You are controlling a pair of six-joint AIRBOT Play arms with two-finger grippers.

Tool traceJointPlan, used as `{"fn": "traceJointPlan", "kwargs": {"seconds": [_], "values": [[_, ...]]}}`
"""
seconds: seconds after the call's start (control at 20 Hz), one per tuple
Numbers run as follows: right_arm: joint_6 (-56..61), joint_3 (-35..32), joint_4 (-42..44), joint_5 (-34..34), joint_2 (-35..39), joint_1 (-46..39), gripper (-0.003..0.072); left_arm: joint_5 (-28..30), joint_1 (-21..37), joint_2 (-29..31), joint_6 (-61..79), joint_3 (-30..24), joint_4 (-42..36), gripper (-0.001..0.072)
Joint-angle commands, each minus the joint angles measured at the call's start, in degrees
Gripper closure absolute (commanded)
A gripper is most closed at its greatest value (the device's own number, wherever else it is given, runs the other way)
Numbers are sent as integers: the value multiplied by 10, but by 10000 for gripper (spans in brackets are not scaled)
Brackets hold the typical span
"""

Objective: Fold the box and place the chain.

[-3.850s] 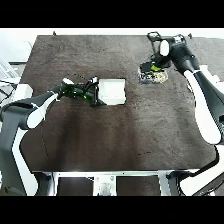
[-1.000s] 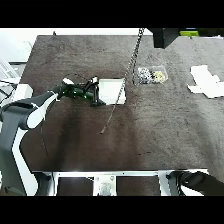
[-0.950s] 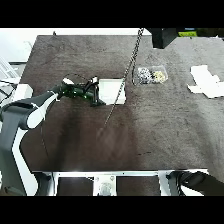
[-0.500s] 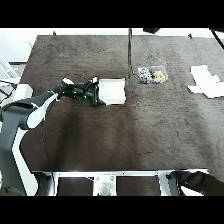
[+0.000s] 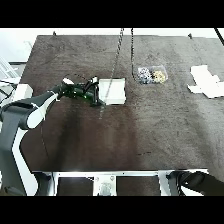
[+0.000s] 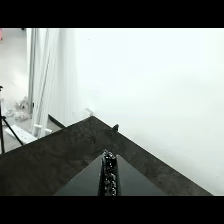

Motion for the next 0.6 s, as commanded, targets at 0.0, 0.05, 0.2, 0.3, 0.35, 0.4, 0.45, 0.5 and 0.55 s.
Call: {"fn": "traceJointPlan", "kwargs": {"seconds": [0.0, 0.05, 0.2, 0.3, 0.35, 0.4, 0.45, 0.5, 0.55], "values": [[-2, 0, -12, -15, -10, 1, 672, -1, 0, 0, 0, 0, 0, 356], [-1, 0, -12, -15, -14, 1, 672, -1, 0, 0, 0, 0, 0, 357], [-1, 0, -12, -15, -21, 1, 672, -1, 0, 0, 0, 0, 0, 357], [-1, 0, -12, -21, -24, 1, 672, -1, 0, 0, 0, 0, 0, 357], [-1, 0, -12, -28, -25, 1, 672, -1, 0, 0, 0, 0, 0, 356], [-1, 0, -12, -30, -26, 1, 672, -1, 0, 0, 0, 0, 0, 357], [-1, 0, -12, -28, -27, 1, 672, -1, 0, 0, 0, 0, 0, 357], [-1, -1, -12, -26, -29, 1, 672, -1, 0, 0, 0, 0, 0, 357], [-1, -4, -13, -26, -29, 1, 672, 0, 0, 0, 0, 0, 0, 357]]}}
